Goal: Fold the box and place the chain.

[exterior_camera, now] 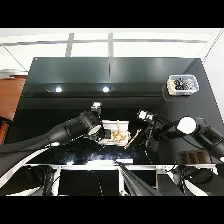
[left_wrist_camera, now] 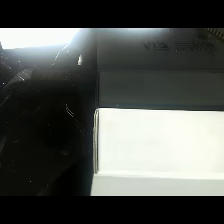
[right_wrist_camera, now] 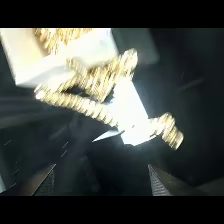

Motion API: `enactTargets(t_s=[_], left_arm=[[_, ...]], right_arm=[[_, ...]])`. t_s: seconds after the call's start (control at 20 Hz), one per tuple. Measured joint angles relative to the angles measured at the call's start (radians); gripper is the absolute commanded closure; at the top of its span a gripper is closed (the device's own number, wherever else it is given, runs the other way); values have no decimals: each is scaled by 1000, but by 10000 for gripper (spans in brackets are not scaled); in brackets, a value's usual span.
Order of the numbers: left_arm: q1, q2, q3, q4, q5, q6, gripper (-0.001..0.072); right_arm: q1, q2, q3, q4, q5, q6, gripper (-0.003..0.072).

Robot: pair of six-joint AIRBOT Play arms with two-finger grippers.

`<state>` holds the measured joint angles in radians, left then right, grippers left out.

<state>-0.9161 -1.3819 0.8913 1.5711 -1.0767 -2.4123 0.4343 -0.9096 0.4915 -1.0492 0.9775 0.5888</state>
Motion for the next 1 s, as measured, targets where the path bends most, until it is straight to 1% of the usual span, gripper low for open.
enactTargets(t_s=[0.1,0.25,0.55,1.0], left_arm=[[0,0,0,0,0,0,679],[0,0,0,0,0,0,679],[0,0,0,1,-1,0,678],[0,0,0,0,-2,1,678]], right_arm=[[47,-3,-10,3,-89,-72,-33],[87,-37,-17,33,-166,-178,-33],[108,-112,-21,130,-239,-363,-33],[144,-164,-21,177,-316,-429,-33]])
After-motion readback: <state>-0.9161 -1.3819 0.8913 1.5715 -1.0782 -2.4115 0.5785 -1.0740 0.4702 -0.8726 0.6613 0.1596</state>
